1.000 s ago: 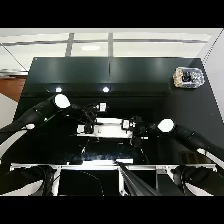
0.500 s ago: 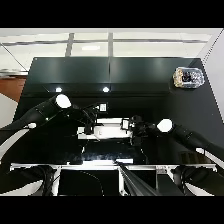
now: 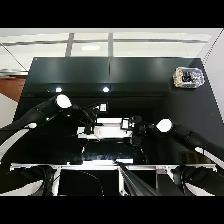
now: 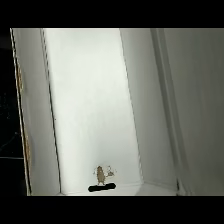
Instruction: Fold the box and place the chain.
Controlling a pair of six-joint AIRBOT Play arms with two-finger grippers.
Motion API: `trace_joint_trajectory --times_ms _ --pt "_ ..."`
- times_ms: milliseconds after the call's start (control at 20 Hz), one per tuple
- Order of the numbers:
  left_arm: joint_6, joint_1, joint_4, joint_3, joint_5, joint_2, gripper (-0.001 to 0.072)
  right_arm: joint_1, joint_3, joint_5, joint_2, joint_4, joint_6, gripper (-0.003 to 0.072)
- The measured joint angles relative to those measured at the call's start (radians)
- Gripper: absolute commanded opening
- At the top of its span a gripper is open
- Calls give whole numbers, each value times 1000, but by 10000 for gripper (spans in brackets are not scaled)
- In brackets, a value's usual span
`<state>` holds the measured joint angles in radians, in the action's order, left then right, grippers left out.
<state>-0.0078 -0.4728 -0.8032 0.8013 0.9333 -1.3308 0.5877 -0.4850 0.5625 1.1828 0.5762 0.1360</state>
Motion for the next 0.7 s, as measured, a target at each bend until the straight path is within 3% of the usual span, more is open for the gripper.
trace_joint_trajectory --times_ms 300,350,400,500,550,600,650,700 --pt "0 0 0 0 -6 0 33 0 0 0 3 0 0 676" --pt "0 0 0 0 -6 0 33 0 0 0 3 0 0 534" --pt "2 0 -1 0 -7 0 33 0 0 1 3 0 0 472" --pt "2 0 -1 0 -7 0 37 0 0 1 4 0 0 472" --pt "2 0 -1 0 -7 0 75 0 0 1 4 0 0 472" --pt "1 0 0 0 -6 0 239 0 0 1 4 0 0 472" --pt "1 0 0 0 -7 1 348 0 0 1 3 0 0 472" --pt "0 2 0 0 -9 3 375 0 0 1 4 0 0 472"
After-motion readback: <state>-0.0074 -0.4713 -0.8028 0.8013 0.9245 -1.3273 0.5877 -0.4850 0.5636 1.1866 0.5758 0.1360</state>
